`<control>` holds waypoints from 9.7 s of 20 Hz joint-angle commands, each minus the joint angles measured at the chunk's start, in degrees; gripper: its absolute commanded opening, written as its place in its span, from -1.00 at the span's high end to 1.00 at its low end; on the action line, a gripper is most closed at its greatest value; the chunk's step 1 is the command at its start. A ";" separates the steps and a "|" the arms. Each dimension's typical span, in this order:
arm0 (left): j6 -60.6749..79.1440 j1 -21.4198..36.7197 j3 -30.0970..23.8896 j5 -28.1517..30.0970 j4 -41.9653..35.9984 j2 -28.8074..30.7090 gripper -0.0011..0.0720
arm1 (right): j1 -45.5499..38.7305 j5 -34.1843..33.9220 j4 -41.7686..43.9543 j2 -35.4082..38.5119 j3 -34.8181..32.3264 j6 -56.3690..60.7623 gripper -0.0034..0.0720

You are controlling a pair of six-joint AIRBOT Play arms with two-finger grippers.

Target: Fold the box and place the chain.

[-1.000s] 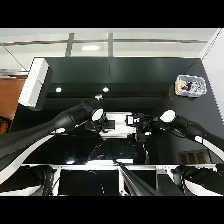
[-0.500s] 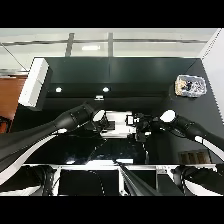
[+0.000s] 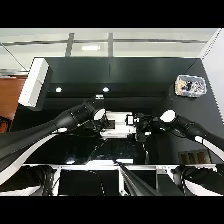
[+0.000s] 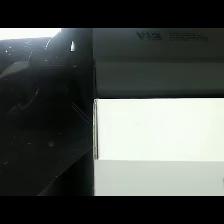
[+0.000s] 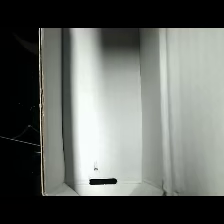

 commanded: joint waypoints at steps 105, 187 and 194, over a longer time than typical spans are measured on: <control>1.44 0.04 0.07 -0.68 0.44 -0.13 0.90 | 18.49 21.11 -45.92 -4.52 23.87 139.27 -0.01; 1.44 0.04 0.04 -0.90 0.42 -0.13 0.90 | -43.78 29.24 -58.29 -36.72 68.85 138.77 -0.51; 1.44 0.04 0.04 -0.92 0.42 -0.13 0.90 | -43.45 29.14 -57.37 -38.73 69.94 135.53 0.76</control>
